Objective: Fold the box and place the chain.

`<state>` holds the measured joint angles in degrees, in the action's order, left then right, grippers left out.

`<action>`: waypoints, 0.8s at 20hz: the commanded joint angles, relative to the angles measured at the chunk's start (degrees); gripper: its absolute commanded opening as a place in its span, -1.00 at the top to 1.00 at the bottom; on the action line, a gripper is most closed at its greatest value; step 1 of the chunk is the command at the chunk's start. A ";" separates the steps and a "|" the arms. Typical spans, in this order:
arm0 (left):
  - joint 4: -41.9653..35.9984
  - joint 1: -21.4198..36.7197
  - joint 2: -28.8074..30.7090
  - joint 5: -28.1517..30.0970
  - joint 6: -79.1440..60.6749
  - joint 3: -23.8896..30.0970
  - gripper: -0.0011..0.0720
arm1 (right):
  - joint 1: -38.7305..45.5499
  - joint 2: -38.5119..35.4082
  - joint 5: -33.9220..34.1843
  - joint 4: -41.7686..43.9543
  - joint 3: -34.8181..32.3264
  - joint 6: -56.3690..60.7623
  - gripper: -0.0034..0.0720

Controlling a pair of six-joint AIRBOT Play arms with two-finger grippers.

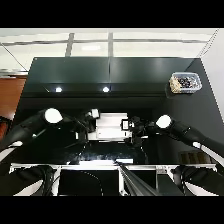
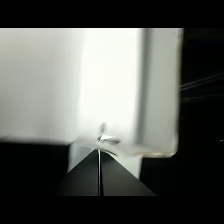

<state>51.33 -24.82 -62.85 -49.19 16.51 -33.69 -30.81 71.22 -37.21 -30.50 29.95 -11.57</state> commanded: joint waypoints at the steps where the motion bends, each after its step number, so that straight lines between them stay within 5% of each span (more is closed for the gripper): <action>1: 5.62 10.25 6.38 -4.76 12.26 -0.31 0.90 | -0.02 0.04 -0.04 0.00 0.02 0.00 -0.38; 5: 3.93 29.22 7.74 -15.26 30.40 0.61 0.89 | -0.02 0.04 -0.04 0.00 0.02 0.00 -0.38; 8: 3.02 35.12 6.56 -14.34 42.75 3.93 0.89 | -0.02 0.04 -0.04 0.00 0.02 0.00 -0.38; 12: -3.80 34.23 2.29 -14.32 49.92 9.99 0.89 | -0.02 0.04 -0.04 0.00 0.02 0.00 -0.38; 16: -14.12 27.82 -7.52 -15.23 41.66 11.13 0.89 | -0.02 0.04 -0.04 0.00 0.02 0.00 -0.38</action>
